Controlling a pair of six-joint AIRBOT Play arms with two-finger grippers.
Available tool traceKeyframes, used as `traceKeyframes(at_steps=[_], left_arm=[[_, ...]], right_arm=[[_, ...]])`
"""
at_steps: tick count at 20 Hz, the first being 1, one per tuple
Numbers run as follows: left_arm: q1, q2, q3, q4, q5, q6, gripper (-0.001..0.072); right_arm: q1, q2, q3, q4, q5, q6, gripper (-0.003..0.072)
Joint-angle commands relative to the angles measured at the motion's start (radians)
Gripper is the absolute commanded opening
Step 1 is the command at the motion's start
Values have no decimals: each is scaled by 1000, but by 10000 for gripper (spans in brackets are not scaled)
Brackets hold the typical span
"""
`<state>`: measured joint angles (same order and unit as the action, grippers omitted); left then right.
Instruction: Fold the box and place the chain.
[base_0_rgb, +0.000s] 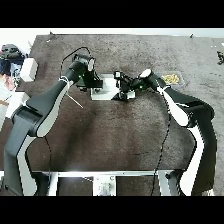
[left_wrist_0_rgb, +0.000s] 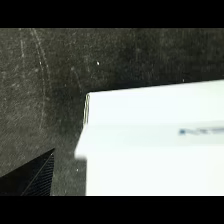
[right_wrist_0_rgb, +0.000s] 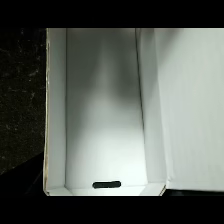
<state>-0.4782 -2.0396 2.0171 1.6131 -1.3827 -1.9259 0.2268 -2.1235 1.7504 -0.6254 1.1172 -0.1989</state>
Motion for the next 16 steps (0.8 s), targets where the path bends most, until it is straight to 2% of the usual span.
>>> traceKeyframes(at_steps=[1,6,11,14,16], left_arm=[[0,26,2,-5,-21,25,562],[0,71,-1,-27,-24,132,562],[17,151,-24,-67,26,229,561],[58,229,-129,-185,130,344,561],[90,307,-272,-280,257,436,561]], right_arm=[[0,0,1,1,1,0,442],[1,0,1,1,1,0,443],[1,0,1,1,1,0,443],[1,0,1,1,1,0,443],[1,0,1,1,1,0,443]])
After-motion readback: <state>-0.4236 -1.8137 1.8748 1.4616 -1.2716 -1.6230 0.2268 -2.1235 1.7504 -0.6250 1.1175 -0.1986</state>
